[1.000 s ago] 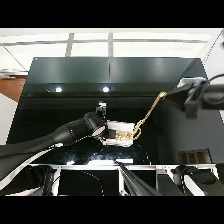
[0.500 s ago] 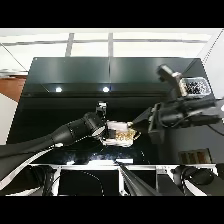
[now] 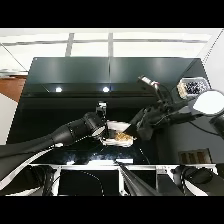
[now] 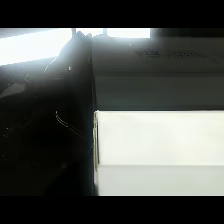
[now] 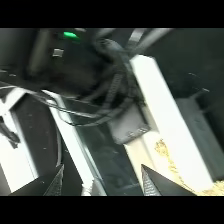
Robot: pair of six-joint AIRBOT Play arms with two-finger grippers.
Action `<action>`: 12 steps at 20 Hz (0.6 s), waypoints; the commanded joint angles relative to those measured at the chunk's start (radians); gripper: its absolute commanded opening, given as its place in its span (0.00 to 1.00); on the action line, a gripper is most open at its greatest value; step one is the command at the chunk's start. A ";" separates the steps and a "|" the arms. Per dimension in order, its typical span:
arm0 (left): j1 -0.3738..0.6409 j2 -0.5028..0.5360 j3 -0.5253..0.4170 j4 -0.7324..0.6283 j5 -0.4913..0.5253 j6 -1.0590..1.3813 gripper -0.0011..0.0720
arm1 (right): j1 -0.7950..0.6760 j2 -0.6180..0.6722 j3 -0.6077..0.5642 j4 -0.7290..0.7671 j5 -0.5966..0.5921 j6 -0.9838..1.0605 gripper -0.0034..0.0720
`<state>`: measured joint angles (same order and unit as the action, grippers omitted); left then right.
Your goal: Fold the box and place the chain.
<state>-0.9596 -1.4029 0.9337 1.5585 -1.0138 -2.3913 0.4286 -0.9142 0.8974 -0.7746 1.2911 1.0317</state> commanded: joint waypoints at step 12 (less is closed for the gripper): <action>0.001 0.000 0.000 0.000 0.011 0.000 0.06 | -0.515 0.083 0.046 -0.039 -0.467 -0.417 1.00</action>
